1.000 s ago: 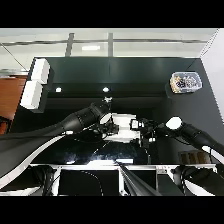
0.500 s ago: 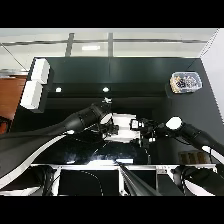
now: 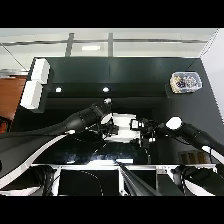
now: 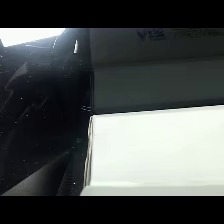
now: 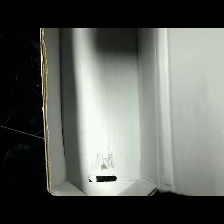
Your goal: Fold the box and place the chain.
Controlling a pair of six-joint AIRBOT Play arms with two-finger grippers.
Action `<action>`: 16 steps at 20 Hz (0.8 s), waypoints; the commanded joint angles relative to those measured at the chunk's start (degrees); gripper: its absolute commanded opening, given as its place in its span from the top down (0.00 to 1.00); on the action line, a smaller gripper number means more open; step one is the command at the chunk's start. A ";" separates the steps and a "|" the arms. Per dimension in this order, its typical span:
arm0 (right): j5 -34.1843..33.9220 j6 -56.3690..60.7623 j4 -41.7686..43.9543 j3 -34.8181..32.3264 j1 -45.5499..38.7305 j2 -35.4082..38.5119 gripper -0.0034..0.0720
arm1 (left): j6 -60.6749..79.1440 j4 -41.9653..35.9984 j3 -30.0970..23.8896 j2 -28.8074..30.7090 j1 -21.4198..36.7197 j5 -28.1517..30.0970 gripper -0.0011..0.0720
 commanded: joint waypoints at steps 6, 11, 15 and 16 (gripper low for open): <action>0.02 0.02 0.02 0.00 0.02 -0.02 0.37 | 0.00 0.00 0.02 -0.04 0.02 -0.07 0.54; 0.00 0.02 0.02 0.00 0.02 -0.02 0.37 | 0.00 0.13 1.60 -0.04 0.02 -0.52 0.54; 0.00 0.02 0.02 0.00 0.02 -0.02 0.37 | -0.02 0.00 1.77 -0.09 -0.02 -0.55 0.62; 0.00 0.02 0.02 0.00 0.02 -0.02 0.37 | -0.11 0.00 1.79 -0.09 -0.09 -0.61 0.69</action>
